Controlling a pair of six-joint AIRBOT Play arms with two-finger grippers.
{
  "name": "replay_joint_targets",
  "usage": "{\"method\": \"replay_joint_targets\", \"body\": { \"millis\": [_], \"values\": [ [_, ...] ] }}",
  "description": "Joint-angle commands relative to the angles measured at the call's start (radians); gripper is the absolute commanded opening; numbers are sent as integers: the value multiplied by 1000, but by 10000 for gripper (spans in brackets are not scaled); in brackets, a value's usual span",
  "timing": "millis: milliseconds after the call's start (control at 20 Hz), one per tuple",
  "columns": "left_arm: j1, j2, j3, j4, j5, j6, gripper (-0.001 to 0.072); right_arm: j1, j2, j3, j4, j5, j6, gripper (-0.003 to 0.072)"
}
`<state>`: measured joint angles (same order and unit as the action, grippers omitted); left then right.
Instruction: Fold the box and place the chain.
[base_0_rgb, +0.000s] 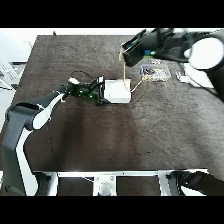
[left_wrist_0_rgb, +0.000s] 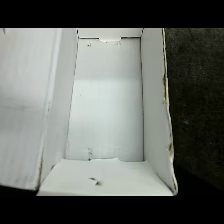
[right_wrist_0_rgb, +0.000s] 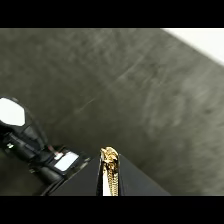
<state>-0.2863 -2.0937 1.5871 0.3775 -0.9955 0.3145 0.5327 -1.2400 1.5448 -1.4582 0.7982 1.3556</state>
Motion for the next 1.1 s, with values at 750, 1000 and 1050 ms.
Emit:
{"method": "replay_joint_targets", "body": {
  "millis": [750, 1000, 1050],
  "values": [
    [1, 0, 0, 0, 0, 0, 420, -56, -449, -277, 123, -298, 6, 436],
    [1, 0, 0, 0, 1, 0, 420, -143, -272, -272, 123, -296, 6, 441],
    [1, 0, 0, 0, 1, 0, 420, -174, -242, -272, 123, -295, 6, 442]
  ]
}}
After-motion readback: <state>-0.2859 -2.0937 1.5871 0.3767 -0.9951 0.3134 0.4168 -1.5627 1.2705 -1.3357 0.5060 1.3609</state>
